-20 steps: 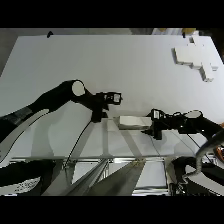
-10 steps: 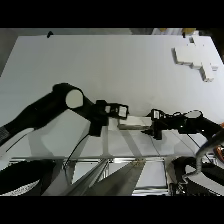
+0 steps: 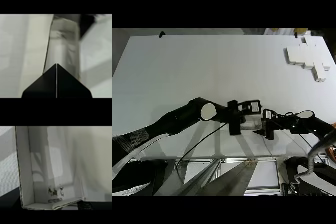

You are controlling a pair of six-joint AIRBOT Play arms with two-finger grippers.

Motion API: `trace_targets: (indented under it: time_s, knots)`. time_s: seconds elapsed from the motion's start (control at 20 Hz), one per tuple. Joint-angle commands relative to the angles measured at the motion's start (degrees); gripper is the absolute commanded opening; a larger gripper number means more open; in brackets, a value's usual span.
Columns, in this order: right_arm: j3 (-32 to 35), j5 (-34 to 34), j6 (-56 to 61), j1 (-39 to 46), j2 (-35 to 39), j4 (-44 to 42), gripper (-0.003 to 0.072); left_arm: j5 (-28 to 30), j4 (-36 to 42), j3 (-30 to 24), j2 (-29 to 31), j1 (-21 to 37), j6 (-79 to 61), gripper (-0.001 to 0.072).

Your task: Fold the box and place the chain.

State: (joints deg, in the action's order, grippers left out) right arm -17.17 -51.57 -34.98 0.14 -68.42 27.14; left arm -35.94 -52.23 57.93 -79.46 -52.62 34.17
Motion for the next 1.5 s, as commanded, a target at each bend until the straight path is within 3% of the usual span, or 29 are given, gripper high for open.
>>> trace_targets:
  time_s: [0.0,0.3,0.5,0.65,0.8,0.95,1.1,1.45]
  knots:
    - [0.02,-0.04,0.00,-0.02,-0.02,0.00,0.0340,12.92,1.46,0.04,-1.79,1.55,8.48,0.0004]
    - [0.02,-0.02,0.00,-0.02,-0.02,0.00,0.0340,11.58,5.49,0.04,-10.08,4.50,6.95,0.0006]
    - [0.02,-0.04,0.00,-0.02,-0.02,0.00,0.0340,10.27,5.49,0.04,-12.41,4.50,6.80,0.0006]
    - [0.02,-0.04,0.00,-0.02,-0.02,0.00,0.0340,7.82,4.50,0.04,-10.34,4.52,6.71,0.0008]
    - [0.02,-0.04,0.00,-0.02,-0.02,0.00,0.0340,2.45,-2.08,0.04,-4.26,5.53,6.78,0.0004]
    - [0.02,-0.04,0.00,-0.02,-0.02,0.00,0.0340,-7.37,-8.09,0.04,2.05,6.75,5.51,0.0008]
    - [0.02,-0.04,0.00,-0.02,-0.02,0.00,0.0340,-18.23,-3.89,-0.02,3.17,6.97,-5.46,0.0004]
    - [0.02,-0.02,0.00,-0.02,-0.02,0.00,0.0340,-19.65,-2.93,-1.64,0.68,7.23,-8.28,0.0004]
